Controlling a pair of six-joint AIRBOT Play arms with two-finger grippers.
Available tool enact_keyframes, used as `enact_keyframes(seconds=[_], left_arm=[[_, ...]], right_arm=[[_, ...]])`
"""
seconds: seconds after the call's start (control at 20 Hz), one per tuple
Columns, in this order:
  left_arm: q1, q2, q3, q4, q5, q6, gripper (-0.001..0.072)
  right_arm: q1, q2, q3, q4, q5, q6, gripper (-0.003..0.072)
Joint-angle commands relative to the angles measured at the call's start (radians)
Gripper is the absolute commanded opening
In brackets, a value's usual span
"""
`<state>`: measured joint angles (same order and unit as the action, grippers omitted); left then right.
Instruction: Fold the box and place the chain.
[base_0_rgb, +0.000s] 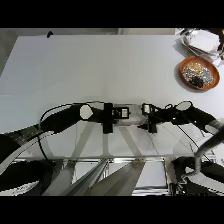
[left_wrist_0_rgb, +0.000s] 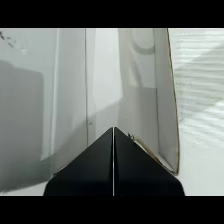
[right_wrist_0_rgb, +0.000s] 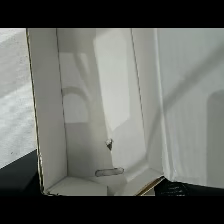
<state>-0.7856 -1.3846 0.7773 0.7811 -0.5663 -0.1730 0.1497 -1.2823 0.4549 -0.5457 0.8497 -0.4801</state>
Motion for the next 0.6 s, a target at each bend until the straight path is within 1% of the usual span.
enact_keyframes(seconds=[0.0,0.3,0.45,0.55], left_arm=[[0.034,0.074,0.0,0.069,-0.063,-0.205,0.0003],[0.078,0.232,0.0,0.315,-0.212,-0.738,0.0002],[0.14,0.248,0.0,0.386,-0.29,-1.078,0.0002],[0.175,0.246,-0.002,0.406,-0.321,-1.193,0.0001]], right_arm=[[0.001,0.0,0.0,0.0,0.001,0.0,0.0321],[0.001,0.0,0.0,0.0,0.001,0.0,0.0321],[0.001,0.0,0.0,0.0,0.001,0.0,0.0321],[0.0,0.0,0.0,0.0,0.001,0.0,0.0321]])
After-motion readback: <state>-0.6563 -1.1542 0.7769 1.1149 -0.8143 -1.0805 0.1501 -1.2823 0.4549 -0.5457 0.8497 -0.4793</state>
